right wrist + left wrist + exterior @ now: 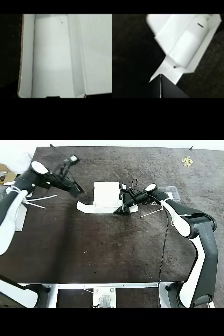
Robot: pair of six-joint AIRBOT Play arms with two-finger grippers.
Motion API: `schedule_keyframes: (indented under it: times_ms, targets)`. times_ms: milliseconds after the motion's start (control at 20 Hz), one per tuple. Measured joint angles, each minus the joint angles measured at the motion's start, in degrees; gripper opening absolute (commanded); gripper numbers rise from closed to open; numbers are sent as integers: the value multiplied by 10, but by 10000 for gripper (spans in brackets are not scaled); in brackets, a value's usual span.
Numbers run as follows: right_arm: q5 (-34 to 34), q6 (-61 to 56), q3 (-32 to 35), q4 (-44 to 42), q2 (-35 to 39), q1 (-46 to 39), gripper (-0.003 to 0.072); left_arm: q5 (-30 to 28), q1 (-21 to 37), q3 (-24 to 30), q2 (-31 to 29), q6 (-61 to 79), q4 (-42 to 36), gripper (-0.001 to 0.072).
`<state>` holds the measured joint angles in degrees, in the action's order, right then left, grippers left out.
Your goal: Fold the box and place the chain.
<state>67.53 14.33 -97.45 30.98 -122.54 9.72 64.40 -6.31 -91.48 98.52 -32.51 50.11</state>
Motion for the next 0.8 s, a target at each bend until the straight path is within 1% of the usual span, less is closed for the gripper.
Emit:
schedule_keyframes:
  times_ms: [150,300,550,800]
  targets:
    - [2,0,0,2,0,0,497,34,27,5,-24,-141,52,11]
    - [2,0,0,1,0,0,497,50,49,21,-32,-226,72,12]
    - [2,0,0,1,0,0,496,18,64,73,-25,-310,73,12]
    - [2,0,0,1,0,0,497,-7,66,103,7,-340,27,11]
